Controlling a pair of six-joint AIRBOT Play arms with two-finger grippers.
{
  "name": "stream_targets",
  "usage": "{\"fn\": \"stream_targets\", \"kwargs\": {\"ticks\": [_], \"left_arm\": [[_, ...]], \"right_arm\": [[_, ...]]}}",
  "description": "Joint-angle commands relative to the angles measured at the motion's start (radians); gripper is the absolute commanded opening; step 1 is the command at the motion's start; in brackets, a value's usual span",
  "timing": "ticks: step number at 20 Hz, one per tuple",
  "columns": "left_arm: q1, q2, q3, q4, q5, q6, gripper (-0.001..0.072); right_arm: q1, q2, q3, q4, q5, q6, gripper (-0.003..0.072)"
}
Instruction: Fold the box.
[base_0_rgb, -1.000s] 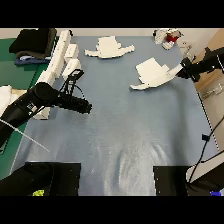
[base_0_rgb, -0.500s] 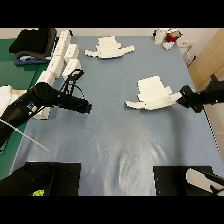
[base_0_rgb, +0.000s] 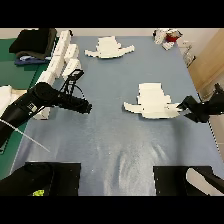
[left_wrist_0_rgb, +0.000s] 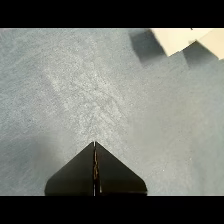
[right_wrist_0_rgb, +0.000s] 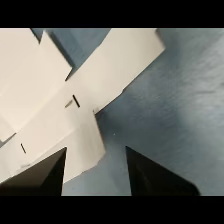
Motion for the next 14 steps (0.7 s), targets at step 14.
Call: {"fn": "stream_targets", "kwargs": {"ticks": [14], "left_arm": [[0.0,0.0,0.0,0.0,0.0,0.0,0.0012]], "right_arm": [[-0.251,-0.696,0.617,0.208,-0.374,-0.546,0.0508]]}}
